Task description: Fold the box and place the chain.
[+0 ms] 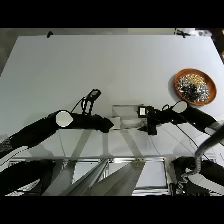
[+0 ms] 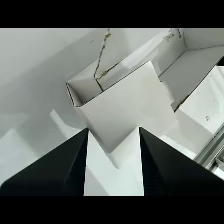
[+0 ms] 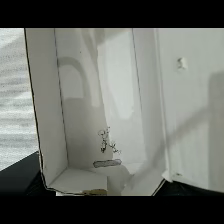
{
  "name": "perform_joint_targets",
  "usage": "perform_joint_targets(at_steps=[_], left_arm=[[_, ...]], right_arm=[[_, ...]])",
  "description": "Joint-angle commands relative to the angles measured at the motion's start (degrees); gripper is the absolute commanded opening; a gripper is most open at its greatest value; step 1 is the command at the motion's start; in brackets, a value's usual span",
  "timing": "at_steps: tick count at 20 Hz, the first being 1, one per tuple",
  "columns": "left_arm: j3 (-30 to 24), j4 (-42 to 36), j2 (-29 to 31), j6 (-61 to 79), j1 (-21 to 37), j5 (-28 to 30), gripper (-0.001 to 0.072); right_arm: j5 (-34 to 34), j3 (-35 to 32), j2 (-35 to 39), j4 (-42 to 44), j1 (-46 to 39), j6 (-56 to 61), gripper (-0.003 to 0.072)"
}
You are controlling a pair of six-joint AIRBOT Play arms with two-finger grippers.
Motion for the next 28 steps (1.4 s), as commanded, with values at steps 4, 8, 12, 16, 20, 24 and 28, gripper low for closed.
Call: perform_joint_targets(at_steps=[4, 8, 12, 16, 20, 24, 28], left_arm=[[5.1, 3.1, -3.9, -6.2, -2.7, 1.9, 0.0358], [7.0, 4.3, -7.1, -8.7, -4.4, 2.1, 0.0358], [8.4, 9.5, -7.1, -15.8, -4.4, 0.9, 0.0357], [8.4, 12.1, -7.1, -19.4, -4.4, -2.5, 0.0357], [8.4, 14.2, -7.0, -22.5, -4.4, -4.7, 0.0356], [8.7, 14.5, -7.0, -23.8, -4.4, -4.7, 0.034], [14.3, 23.9, -7.2, -32.9, -4.7, -8.1, 0.0338]], right_arm=[[0.0, 0.0, 0.0, 0.0, 0.0, 0.0, 0.0335], [0.0, 0.0, 0.0, 0.0, 0.0, 0.0, 0.0335], [0.0, 0.0, 0.0, 0.0, 0.0, 0.0, 0.0335], [0.0, 0.0, 0.0, 0.0, 0.0, 0.0, 0.0335], [0.0, 0.0, 0.0, 0.0, 0.0, 0.0, 0.0335], [0.0, 0.0, 0.0, 0.0, 0.0, 0.0, 0.0335], [0.0, 0.0, 0.0, 0.0, 0.0, 0.0, 0.0335]])
